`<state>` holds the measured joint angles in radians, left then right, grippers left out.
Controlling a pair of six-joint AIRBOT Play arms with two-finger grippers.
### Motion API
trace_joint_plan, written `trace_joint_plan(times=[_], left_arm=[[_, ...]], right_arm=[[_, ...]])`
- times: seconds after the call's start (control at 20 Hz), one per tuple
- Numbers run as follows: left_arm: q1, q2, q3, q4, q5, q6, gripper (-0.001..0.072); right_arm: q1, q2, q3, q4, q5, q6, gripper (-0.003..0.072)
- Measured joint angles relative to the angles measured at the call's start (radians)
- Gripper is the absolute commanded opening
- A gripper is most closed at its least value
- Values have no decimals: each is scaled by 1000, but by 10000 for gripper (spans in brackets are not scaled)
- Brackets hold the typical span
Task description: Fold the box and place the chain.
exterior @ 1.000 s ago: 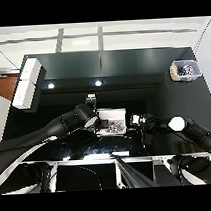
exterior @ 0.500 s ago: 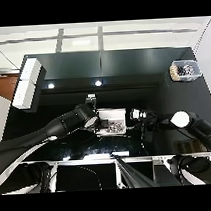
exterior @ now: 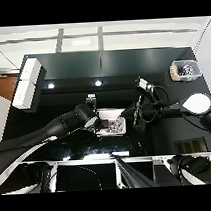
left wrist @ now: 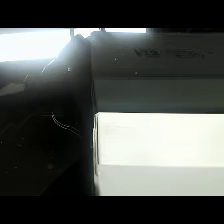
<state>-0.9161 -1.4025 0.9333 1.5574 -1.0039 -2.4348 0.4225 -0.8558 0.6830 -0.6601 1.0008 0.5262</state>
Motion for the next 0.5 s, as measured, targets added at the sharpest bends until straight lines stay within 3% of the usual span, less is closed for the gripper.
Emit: trace_joint_plan(times=[0.15,0.2,0.25,0.3,0.5], left_arm=[[0,0,0,-3,0,0,34],[0,0,0,-3,0,0,34],[0,0,0,-3,0,0,33],[0,0,0,-3,0,0,33],[0,0,0,-2,1,0,34]], right_arm=[[8,-29,7,27,-5,50,46],[10,-42,8,19,-8,72,124],[11,-50,8,0,-7,92,435],[11,-57,8,-23,-7,114,635],[0,-68,23,-79,14,179,631]])
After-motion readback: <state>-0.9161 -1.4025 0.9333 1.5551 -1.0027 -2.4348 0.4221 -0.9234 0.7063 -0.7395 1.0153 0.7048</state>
